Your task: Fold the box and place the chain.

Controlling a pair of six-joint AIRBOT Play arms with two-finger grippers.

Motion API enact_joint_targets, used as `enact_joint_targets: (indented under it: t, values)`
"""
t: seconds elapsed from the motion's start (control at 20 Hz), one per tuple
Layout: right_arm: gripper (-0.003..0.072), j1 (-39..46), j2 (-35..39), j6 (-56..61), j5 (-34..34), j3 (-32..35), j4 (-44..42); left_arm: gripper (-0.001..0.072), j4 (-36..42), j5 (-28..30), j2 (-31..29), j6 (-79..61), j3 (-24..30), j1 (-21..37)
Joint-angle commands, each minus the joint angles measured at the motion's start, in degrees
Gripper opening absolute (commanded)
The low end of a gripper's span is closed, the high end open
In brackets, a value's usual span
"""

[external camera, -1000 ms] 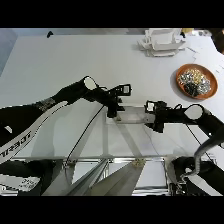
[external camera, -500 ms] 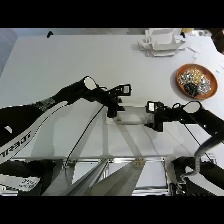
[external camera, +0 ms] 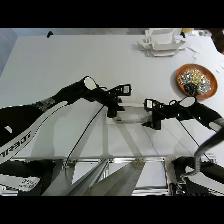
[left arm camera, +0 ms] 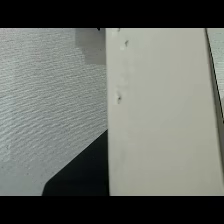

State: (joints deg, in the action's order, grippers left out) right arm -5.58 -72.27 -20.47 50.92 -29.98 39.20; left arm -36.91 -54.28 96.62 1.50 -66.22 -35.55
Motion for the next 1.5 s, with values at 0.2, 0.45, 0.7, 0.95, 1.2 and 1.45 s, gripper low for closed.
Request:
enact_joint_targets:
  t: [0.2,0.45,0.7,0.95,1.2,1.45]
  values:
    - [0.0634,0.5,-2.3,-3.0,0.5,-0.2,-1.7,0.0011,0.0,0.0,0.0,0.0,0.0,0.0]
    - [0.0555,1.1,-2.8,-3.0,0.5,-0.2,-1.7,0.0011,0.0,0.0,0.0,0.0,0.0,0.0]
    - [0.0391,1.1,-3.8,-4.1,0.5,-0.2,-1.5,0.0011,0.0,0.0,0.0,0.0,0.0,0.0]
    - [0.0378,1.1,-3.7,-4.0,0.6,-0.2,-1.5,0.0011,0.0,0.0,0.0,0.0,0.0,0.0]
    - [0.038,1.0,-3.7,-4.0,0.8,-0.2,-1.5,0.0011,0.0,0.0,0.0,0.0,0.0,0.0]
    - [0.0381,1.0,-3.7,-4.0,0.8,-0.2,-1.5,0.0011,0.0,0.0,0.0,0.0,0.0,0.0]
